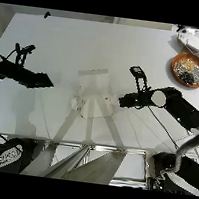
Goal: Fold the box and place the chain.
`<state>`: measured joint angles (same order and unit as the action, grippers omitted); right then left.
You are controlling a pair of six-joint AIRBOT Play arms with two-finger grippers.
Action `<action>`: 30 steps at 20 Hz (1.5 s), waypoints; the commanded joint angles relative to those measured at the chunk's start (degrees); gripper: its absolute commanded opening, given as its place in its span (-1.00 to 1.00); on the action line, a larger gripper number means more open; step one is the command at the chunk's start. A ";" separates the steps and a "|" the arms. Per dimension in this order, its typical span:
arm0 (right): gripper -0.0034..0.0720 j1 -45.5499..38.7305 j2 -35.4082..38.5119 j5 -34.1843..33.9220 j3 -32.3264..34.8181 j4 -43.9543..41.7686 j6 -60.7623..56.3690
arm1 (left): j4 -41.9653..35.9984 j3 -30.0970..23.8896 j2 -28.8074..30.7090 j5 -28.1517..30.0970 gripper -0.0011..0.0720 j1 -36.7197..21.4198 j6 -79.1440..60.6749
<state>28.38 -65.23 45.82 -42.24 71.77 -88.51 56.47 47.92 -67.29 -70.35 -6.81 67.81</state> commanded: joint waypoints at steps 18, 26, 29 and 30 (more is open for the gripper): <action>-0.86 0.07 0.04 1.18 0.02 -0.07 -0.02 | -21.35 11.52 -28.30 -5.81 0.54 16.61 -35.56; -0.86 0.07 0.04 1.29 0.02 -0.22 -0.04 | -22.16 11.52 -28.30 -4.37 -0.90 16.96 -43.54; -0.86 0.07 0.04 1.55 0.02 -0.98 -0.22 | -24.52 11.52 -28.28 -3.76 -0.96 16.96 -47.74; -0.86 0.07 0.07 1.57 0.02 -1.53 -0.22 | -25.29 11.52 -28.24 -3.63 -0.96 16.98 -49.31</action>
